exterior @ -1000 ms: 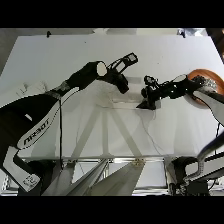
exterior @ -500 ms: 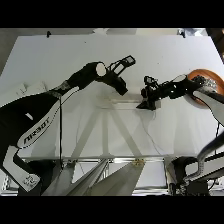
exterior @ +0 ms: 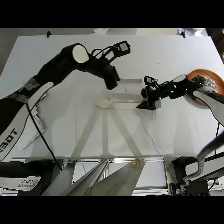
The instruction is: Fold the box and place the chain.
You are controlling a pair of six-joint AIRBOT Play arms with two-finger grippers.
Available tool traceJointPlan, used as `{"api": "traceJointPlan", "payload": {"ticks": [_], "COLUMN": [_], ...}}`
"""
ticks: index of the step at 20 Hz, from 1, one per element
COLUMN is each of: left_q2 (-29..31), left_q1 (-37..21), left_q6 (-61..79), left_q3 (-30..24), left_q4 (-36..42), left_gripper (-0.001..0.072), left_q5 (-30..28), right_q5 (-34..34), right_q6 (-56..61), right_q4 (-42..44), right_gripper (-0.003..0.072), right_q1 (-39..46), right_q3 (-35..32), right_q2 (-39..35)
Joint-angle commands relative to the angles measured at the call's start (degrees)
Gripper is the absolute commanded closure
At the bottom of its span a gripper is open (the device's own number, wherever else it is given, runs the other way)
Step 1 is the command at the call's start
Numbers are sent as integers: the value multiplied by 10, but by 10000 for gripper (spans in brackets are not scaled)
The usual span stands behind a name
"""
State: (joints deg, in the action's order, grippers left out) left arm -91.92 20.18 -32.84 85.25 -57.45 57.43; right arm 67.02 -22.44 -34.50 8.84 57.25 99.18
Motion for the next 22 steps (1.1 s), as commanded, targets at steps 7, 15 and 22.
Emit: {"api": "traceJointPlan", "payload": {"ticks": [7,15,22], "left_q2": [41,41,41], "left_q1": [-40,-24,-10], "left_q6": [271,412,421], "left_q3": [-257,-304,-304], "left_q4": [9,149,159], "left_gripper": [59,77,227], "left_q5": [-92,-168,-167], "right_q5": [0,0,0], "right_q6": [1,0,0], "right_q4": [0,0,0], "right_gripper": [389,389,389], "right_q1": [0,0,0], "right_q3": [1,1,1], "right_q2": [0,0,0]}}
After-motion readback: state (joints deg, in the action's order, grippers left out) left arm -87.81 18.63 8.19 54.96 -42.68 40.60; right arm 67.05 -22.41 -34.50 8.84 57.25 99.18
